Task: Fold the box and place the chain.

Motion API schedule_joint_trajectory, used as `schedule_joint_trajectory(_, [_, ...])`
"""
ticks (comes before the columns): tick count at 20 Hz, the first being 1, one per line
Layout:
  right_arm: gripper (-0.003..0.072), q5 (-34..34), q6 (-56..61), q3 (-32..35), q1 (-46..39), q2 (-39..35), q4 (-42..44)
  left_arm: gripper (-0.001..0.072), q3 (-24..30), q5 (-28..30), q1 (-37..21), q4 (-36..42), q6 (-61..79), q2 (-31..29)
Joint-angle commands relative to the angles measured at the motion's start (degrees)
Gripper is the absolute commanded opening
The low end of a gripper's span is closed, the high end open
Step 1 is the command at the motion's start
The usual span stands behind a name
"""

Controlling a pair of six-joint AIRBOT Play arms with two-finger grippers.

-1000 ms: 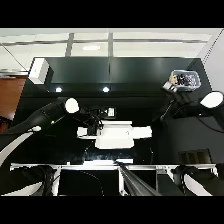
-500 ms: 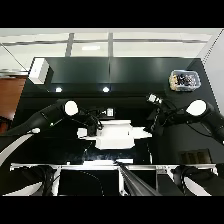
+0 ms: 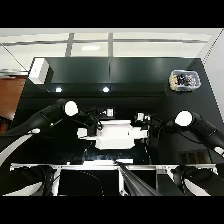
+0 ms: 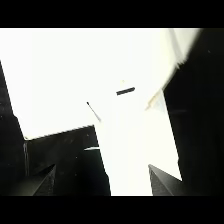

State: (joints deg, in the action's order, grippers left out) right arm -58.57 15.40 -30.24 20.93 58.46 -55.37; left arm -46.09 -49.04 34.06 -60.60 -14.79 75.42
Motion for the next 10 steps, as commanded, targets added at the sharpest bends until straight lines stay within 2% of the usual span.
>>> schedule_joint_trajectory(1, [0.0701,0.98,-1.36,0.39,1.60,0.04,-0.15,0.0026,-0.90,-2.38,0.02,-0.02,0.02,-0.07])
schedule_joint_trajectory(5, [0.0701,1.90,-1.57,0.66,2.95,0.04,1.20,0.0026,-0.94,-2.40,0.02,0.00,0.00,-0.07])
schedule_joint_trajectory(10, [0.0702,8.24,-1.88,3.32,8.68,0.04,1.62,0.0026,-0.94,-2.40,0.02,-0.02,0.02,-0.07])
